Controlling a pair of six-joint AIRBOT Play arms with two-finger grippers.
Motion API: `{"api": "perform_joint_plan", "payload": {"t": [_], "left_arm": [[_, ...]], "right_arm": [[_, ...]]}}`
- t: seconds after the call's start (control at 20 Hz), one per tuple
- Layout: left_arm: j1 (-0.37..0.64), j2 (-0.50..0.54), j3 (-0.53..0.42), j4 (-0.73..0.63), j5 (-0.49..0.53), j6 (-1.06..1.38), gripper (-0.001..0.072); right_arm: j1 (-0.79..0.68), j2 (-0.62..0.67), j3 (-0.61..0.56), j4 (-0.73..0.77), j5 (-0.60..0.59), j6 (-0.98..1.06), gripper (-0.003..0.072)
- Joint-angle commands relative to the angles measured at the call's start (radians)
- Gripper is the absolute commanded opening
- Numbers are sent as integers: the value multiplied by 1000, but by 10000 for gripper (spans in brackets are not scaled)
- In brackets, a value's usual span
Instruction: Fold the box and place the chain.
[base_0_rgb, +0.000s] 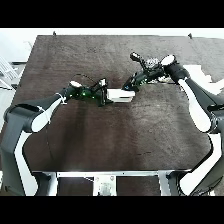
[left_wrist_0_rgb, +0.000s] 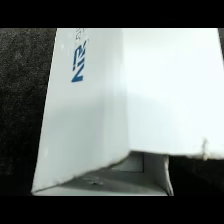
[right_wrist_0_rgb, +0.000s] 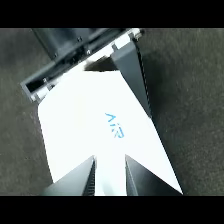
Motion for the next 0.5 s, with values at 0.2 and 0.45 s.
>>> {"api": "perform_joint_plan", "payload": {"t": [0.2, 0.45], "left_arm": [[0, 0, 0, 0, 0, 0, 289], [1, 0, 0, 0, 0, 0, 289]], "right_arm": [[7, 0, 1, -20, 4, -2, 394], [7, 0, 1, -20, 3, -29, 395]]}}
